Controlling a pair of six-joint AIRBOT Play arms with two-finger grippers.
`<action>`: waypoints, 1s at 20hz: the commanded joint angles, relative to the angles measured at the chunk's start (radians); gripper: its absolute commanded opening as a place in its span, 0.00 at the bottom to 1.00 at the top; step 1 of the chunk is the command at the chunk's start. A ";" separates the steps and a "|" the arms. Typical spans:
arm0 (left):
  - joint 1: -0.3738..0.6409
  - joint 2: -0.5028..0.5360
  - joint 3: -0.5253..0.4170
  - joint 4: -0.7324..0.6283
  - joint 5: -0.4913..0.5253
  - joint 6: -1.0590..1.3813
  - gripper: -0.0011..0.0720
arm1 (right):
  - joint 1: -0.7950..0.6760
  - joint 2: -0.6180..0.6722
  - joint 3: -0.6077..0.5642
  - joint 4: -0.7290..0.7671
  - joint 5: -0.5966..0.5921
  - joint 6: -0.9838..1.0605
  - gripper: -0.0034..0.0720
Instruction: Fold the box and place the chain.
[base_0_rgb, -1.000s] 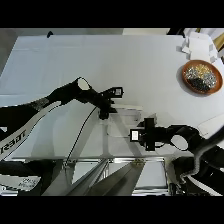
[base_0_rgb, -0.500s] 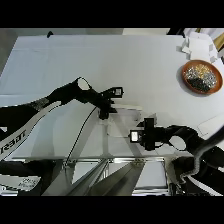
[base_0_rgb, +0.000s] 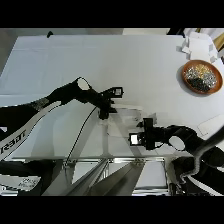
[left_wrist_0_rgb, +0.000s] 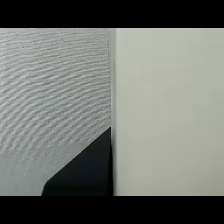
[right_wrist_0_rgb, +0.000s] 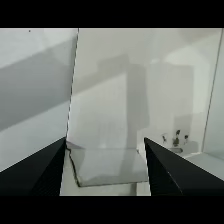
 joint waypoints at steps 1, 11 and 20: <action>0.000 0.001 0.000 0.000 0.000 0.001 0.03 | 0.000 -0.004 -0.001 -0.004 -0.082 -0.010 0.77; 0.000 0.001 0.000 0.000 0.000 0.001 0.03 | -0.090 0.065 0.038 -0.015 0.014 -0.010 0.77; 0.000 0.001 0.000 0.000 -0.003 0.001 0.03 | -0.185 0.072 0.069 -0.010 0.040 -0.010 0.77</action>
